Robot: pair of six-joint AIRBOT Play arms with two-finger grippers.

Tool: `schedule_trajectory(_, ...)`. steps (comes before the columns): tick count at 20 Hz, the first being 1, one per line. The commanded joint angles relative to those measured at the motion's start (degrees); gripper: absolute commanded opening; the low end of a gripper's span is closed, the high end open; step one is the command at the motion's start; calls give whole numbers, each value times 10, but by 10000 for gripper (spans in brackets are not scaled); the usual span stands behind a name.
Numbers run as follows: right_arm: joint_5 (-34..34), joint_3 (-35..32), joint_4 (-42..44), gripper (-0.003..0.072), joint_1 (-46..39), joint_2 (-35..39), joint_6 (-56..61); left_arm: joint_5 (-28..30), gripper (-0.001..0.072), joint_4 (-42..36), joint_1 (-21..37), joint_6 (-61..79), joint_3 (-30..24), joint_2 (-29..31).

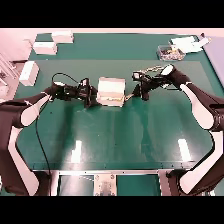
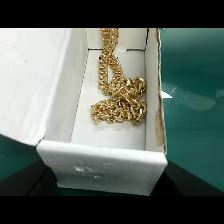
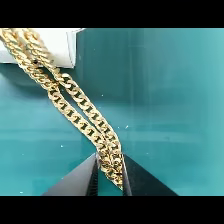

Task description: Fold the box and place the chain.

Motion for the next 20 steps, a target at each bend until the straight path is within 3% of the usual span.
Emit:
schedule_trajectory(1, 3, 20, 3, 8, 4, 1, 41, 0, 483, 0, 0, 0, 0, 0)
schedule_trajectory(5, 8, 35, 82, 7, 13, 47, 41, 0, 482, 0, 0, 0, 0, 0)
schedule_trajectory(18, 122, 33, 74, 8, 39, 161, 134, 0, 482, 0, 0, 0, 0, 0)
schedule_trajectory(19, 122, 29, 74, 150, 38, 156, 113, 0, 483, 0, 0, 0, 0, 0)
schedule_trajectory(20, 121, 24, 73, 372, 35, 147, 81, 0, 483, 0, 0, 0, 0, 0)
